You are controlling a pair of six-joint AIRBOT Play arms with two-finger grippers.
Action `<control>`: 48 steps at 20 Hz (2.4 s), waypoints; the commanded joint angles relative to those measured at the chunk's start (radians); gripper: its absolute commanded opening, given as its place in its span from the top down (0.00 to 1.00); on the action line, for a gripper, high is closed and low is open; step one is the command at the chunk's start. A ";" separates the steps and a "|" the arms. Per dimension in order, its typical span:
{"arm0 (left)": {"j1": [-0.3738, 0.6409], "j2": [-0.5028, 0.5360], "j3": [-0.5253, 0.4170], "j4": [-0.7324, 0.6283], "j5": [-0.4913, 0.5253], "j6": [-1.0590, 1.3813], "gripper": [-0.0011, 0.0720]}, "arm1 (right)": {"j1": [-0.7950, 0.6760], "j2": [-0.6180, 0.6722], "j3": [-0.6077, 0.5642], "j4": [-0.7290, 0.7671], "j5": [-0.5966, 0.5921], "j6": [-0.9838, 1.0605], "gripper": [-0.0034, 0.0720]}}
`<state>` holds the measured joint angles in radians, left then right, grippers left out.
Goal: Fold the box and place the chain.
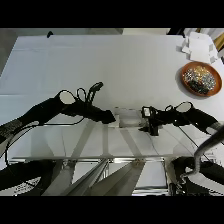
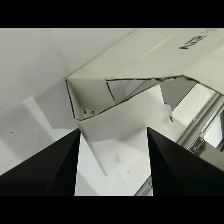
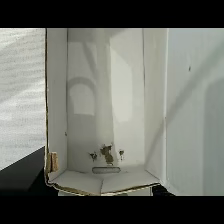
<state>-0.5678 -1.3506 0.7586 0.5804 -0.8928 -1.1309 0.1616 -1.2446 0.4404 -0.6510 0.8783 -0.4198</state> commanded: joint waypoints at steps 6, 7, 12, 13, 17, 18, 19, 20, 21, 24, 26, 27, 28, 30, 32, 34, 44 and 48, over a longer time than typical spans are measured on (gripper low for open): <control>-0.085 -0.001 0.027 0.087 0.042 -0.142 0.30 | 0.000 0.000 0.000 0.000 0.000 0.000 0.42; -0.094 -0.002 0.037 0.109 0.057 -0.167 0.30 | 0.000 0.000 0.000 0.000 0.000 0.000 0.42; -0.126 -0.039 0.084 0.172 0.068 -0.275 0.29 | 0.000 0.000 0.000 0.000 0.000 0.000 0.42; -0.134 -0.051 0.094 0.192 0.067 -0.299 0.29 | 0.000 0.000 0.000 0.001 0.000 0.000 0.42; -0.155 -0.081 0.140 0.298 0.067 -0.433 0.29 | 0.000 0.000 0.000 0.000 0.000 0.000 0.42; -0.158 -0.082 0.150 0.332 0.068 -0.468 0.29 | 0.000 0.000 0.000 0.000 0.000 0.000 0.42; -0.160 -0.082 0.156 0.354 0.069 -0.494 0.29 | 0.000 0.000 0.000 0.001 0.000 0.000 0.42; -0.162 -0.082 0.162 0.373 0.071 -0.516 0.29 | 0.000 0.000 0.000 0.000 0.000 0.000 0.42; -0.165 -0.082 0.166 0.386 0.071 -0.525 0.29 | 0.000 0.000 0.000 0.001 0.000 0.000 0.42; -0.177 -0.082 0.173 0.431 0.086 -0.582 0.29 | 0.000 0.000 0.000 0.001 0.000 0.000 0.42; -0.190 -0.086 0.173 0.435 0.089 -0.587 0.29 | 0.000 0.000 0.000 0.000 0.000 0.000 0.42; -0.197 -0.089 0.175 0.453 0.088 -0.610 0.29 | 0.000 0.000 0.000 0.000 0.000 0.000 0.42; -0.207 -0.093 0.183 0.486 0.081 -0.643 0.29 | 0.000 0.000 0.000 0.001 0.000 0.000 0.42; -0.220 -0.107 0.224 0.555 0.035 -0.721 0.30 | 0.000 0.000 0.000 0.000 0.000 0.000 0.42; -0.230 -0.122 0.281 0.601 -0.024 -0.756 0.31 | 0.000 0.000 0.000 0.000 0.000 0.000 0.42; -0.242 -0.148 0.339 0.636 -0.089 -0.799 0.31 | 0.000 0.000 0.000 0.001 0.000 0.000 0.42; -0.312 -0.287 0.501 0.690 -0.318 -1.054 0.45 | 0.000 0.000 0.000 0.000 0.000 0.000 0.42; -0.313 -0.288 0.501 0.694 -0.304 -1.122 0.53 | 0.000 0.000 0.000 0.000 0.000 0.000 0.42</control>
<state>-0.8761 -1.6318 1.2518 1.2675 -1.1957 -2.1857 0.1619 -1.2453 0.4404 -0.6514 0.8795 -0.4202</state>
